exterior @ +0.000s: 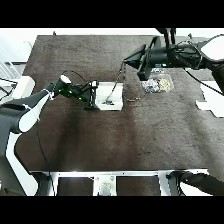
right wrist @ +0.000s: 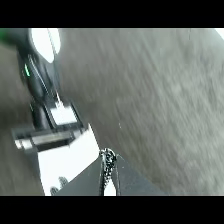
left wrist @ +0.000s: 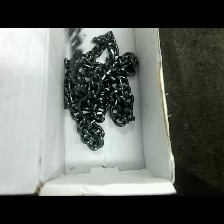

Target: Fold the box and place the chain.

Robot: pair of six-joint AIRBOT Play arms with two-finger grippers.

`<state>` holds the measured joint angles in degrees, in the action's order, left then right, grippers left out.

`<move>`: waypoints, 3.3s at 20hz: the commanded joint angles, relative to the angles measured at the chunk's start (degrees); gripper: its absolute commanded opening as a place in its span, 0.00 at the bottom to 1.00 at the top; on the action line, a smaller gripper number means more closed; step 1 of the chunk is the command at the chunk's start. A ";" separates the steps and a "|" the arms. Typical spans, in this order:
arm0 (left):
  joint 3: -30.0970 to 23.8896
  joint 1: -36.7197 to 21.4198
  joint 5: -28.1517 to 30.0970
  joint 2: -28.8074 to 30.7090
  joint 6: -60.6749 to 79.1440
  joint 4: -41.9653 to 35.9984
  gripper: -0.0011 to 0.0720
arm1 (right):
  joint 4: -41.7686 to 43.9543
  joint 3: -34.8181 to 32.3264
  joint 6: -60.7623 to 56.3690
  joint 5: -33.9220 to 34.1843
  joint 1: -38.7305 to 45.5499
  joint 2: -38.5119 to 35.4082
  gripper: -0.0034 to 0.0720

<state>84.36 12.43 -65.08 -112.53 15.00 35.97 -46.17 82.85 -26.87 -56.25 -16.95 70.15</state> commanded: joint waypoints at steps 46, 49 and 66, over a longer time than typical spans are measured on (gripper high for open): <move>0.04 0.02 -0.02 0.02 0.02 0.02 0.49 | 0.31 -31.43 -37.44 30.56 18.23 9.01 0.72; 0.04 0.02 0.02 0.02 0.02 0.02 0.49 | 2.67 -31.41 -37.44 31.39 18.05 12.09 0.72; 0.04 0.02 -0.02 0.02 0.00 0.02 0.49 | 8.09 -22.91 -35.26 31.06 11.87 16.98 0.06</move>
<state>84.36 12.43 -65.08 -112.53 15.00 35.97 -38.26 59.55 -63.68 -23.92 -4.16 91.07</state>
